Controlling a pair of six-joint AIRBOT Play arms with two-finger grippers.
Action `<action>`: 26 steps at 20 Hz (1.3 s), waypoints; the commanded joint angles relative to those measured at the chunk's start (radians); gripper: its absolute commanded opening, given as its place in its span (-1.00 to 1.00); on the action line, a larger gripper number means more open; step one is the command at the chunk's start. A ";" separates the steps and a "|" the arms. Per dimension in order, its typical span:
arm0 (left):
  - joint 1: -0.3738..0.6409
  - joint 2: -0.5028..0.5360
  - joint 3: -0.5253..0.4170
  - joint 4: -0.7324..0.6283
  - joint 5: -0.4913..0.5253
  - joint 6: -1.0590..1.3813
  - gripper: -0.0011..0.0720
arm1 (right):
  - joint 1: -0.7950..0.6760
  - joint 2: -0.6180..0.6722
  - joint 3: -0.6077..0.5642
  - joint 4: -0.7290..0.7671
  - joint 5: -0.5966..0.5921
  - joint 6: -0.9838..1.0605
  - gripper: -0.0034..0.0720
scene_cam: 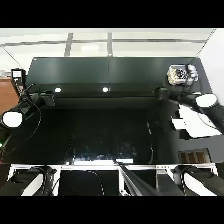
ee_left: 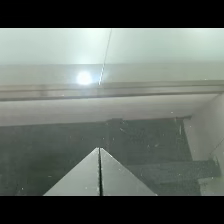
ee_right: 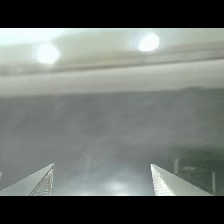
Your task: Fold the box and place the chain.
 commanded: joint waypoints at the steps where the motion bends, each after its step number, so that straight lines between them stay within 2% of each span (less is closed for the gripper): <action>1: 0.001 0.000 0.000 -0.005 0.011 -0.003 -0.89 | -0.223 0.000 0.064 -0.109 0.028 0.050 1.00; 4: 0.000 0.000 0.000 -0.034 0.039 -0.003 -0.89 | -0.523 -0.019 0.142 -0.225 0.080 0.053 1.00; 7: 0.000 0.000 0.000 -0.062 0.053 -0.003 -0.88 | -0.818 -0.113 0.254 -0.325 0.210 0.053 1.00; 8: 0.000 -0.004 0.000 -0.076 0.052 -0.003 -0.50 | -0.909 -0.165 0.303 -0.330 0.265 0.053 1.00; 9: 0.000 -0.010 0.000 -0.088 0.047 -0.003 0.82 | -0.983 -0.226 0.360 -0.330 0.329 0.051 1.00; 10: 0.000 -0.016 0.000 -0.089 0.031 -0.005 0.96 | -1.035 -0.288 0.417 -0.330 0.404 0.032 1.00; 13: 0.000 -0.026 0.000 -0.084 -0.009 -0.002 0.96 | -1.091 -0.490 0.605 -0.391 0.663 -0.078 1.00; 15: 0.000 -0.027 0.000 -0.080 -0.033 -0.002 0.96 | -1.078 -0.591 0.706 -0.451 0.750 -0.134 1.00; 17: 0.000 -0.027 0.000 -0.081 -0.038 -0.002 0.96 | -1.050 -0.660 0.771 -0.449 0.804 -0.231 1.00; 21: 0.000 -0.027 0.000 -0.084 -0.040 -0.003 0.96 | -1.021 -0.704 0.777 -0.331 0.809 -0.346 1.00; 22: 0.000 -0.027 0.000 -0.084 -0.040 -0.003 0.96 | -1.019 -0.703 0.777 -0.316 0.823 -0.362 0.63; 23: 0.000 -0.027 0.000 -0.084 -0.042 -0.003 0.96 | -1.019 -0.703 0.777 -0.311 0.845 -0.365 0.03; 24: 0.000 -0.027 0.000 -0.084 -0.048 -0.003 0.96 | -1.019 -0.703 0.777 -0.312 0.876 -0.368 -0.41; 25: 0.000 -0.027 0.000 -0.084 -0.051 -0.003 0.96 | -1.020 -0.700 0.777 -0.312 0.914 -0.373 -0.73; 26: 0.000 -0.027 0.000 -0.087 -0.052 -0.003 0.96 | -1.020 -0.691 0.777 -0.316 0.942 -0.375 -0.88</action>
